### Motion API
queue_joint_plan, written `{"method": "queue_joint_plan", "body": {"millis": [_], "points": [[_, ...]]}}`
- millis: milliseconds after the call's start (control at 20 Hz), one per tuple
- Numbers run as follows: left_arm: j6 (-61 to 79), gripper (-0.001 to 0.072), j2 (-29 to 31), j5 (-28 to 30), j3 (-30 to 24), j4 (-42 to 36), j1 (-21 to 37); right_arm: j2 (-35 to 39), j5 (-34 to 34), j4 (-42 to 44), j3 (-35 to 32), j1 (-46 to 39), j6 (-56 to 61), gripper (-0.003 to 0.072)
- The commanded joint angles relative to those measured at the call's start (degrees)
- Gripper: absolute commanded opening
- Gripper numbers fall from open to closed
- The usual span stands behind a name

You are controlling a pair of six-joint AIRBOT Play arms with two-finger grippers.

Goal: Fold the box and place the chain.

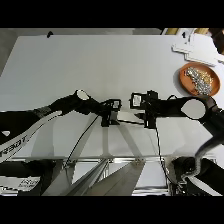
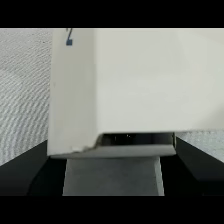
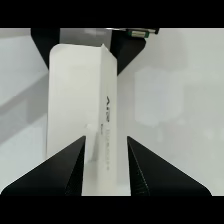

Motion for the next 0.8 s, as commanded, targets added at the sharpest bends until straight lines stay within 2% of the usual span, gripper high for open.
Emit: {"method": "queue_joint_plan", "body": {"millis": [0, 250, 500, 650, 750], "points": [[0.0, 0.0207, 0.0, 0.1, 0.0, 0.0, 0.0, -1.1, 2.4, -0.4, 0.0, 0.0, -0.1, 0.029], [0.0, 0.0207, 0.0, 0.1, 0.0, 0.0, 0.0, -6.1, 4.4, -0.7, 0.0, 0.0, 0.0, 0.0285], [-0.1, 0.0207, 0.0, 0.1, 0.0, 0.0, 0.0, -6.9, 3.1, -2.9, 0.0, -1.7, 0.2, 0.0263], [0.0, 0.0207, 0.0, 0.1, 0.0, 0.0, 0.1, -6.9, 4.1, -3.0, 0.0, -2.6, 0.4, 0.0155], [0.0, 0.0207, 0.0, 0.1, 0.0, 0.0, 0.0, -6.9, 4.1, -2.9, 0.0, -2.6, 0.4, 0.0149]]}}
